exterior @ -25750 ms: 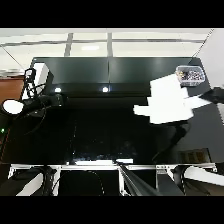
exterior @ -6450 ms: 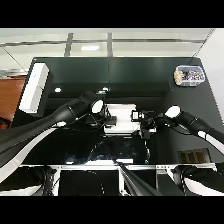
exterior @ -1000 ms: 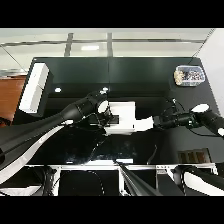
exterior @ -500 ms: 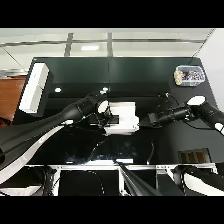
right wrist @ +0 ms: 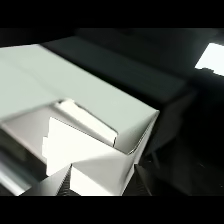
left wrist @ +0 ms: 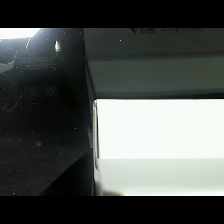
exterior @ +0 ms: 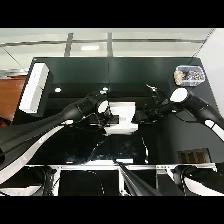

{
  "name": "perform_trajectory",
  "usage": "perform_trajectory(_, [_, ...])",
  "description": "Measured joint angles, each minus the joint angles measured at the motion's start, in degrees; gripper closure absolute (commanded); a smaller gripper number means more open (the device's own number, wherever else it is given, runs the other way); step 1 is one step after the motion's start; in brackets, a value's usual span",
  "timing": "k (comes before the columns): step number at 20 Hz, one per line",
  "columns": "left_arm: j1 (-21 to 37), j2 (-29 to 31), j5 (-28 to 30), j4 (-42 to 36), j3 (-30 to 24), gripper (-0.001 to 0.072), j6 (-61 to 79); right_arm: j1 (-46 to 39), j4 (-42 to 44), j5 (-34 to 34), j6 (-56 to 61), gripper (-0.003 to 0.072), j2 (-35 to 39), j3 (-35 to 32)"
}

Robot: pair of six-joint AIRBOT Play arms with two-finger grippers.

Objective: Fold the box and place the chain.

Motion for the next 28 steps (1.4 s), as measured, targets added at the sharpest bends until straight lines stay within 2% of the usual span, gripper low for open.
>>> perform_trajectory(12, [0.0, 0.0, 0.0, 0.0, 0.0, 0.0682, 0.0, 12.26, -17.53, -4.5, 24.0, 0.0323, -1.95, 3.41])
perform_trajectory(13, [0.0, 0.0, 0.0, 0.0, 0.0, 0.0682, -0.02, 13.07, -18.67, -4.48, 25.44, 0.0409, -2.64, 3.82])
perform_trajectory(14, [0.0, 0.0, -0.09, 0.02, 0.0, 0.0682, 0.0, 14.03, -20.22, -4.24, 27.17, 0.0422, -3.37, 4.35])
perform_trajectory(20, [0.0, 0.0, 0.22, -0.04, 0.0, 0.0682, -0.04, 17.42, -29.53, -2.27, 37.35, 0.0421, -5.99, 6.82])
perform_trajectory(27, [0.0, 0.0, 0.02, -0.15, 0.0, 0.0682, 0.02, 18.53, -33.81, -0.52, 43.85, 0.0424, -7.3, 8.39])
perform_trajectory(28, [0.0, 0.0, 0.0, -0.15, 0.0, 0.0682, 0.02, 18.71, -34.01, -0.35, 44.41, 0.0505, -7.54, 8.52])
